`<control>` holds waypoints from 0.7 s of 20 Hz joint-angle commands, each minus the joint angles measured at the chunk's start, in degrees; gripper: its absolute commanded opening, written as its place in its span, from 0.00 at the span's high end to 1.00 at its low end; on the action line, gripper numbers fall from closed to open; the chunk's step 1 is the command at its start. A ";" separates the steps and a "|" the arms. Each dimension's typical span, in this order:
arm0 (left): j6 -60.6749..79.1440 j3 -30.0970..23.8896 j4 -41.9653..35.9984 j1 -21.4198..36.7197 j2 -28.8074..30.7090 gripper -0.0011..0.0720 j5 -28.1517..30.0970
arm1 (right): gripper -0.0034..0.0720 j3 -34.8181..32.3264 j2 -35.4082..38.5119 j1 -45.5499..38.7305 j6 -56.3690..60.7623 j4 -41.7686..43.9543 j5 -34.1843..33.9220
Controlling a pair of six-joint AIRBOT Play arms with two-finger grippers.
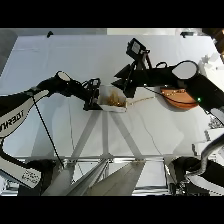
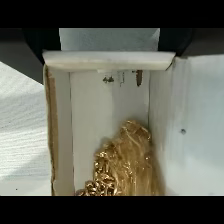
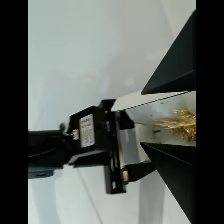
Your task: Fold the box and place the chain.
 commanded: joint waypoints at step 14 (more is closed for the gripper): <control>0.02 0.00 0.00 -0.04 0.04 0.45 0.02 | 0.51 -0.04 -7.89 -18.16 -1.01 -29.05 12.66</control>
